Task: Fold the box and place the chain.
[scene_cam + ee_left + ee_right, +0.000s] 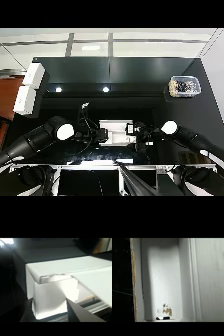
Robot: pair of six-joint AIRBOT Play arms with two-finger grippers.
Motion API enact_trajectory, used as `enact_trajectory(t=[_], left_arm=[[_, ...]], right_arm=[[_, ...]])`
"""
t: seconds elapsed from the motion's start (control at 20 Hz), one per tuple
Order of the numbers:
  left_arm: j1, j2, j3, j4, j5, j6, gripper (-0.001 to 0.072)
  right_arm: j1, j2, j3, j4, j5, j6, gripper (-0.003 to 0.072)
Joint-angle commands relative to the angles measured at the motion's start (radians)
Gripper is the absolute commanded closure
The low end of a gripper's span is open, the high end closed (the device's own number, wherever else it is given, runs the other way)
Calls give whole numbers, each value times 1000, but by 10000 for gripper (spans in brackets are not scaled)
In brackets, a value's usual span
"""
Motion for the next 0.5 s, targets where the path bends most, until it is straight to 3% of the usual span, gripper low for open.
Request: enact_trajectory(t=[0.0, 0.45], left_arm=[[-1, -9, 11, 0, 11, 0, 231], [-26, -77, 44, 27, 1, 0, 231]], right_arm=[[0, 0, 0, 0, 0, 0, 334], [0, 0, 0, 0, 0, 0, 334]])
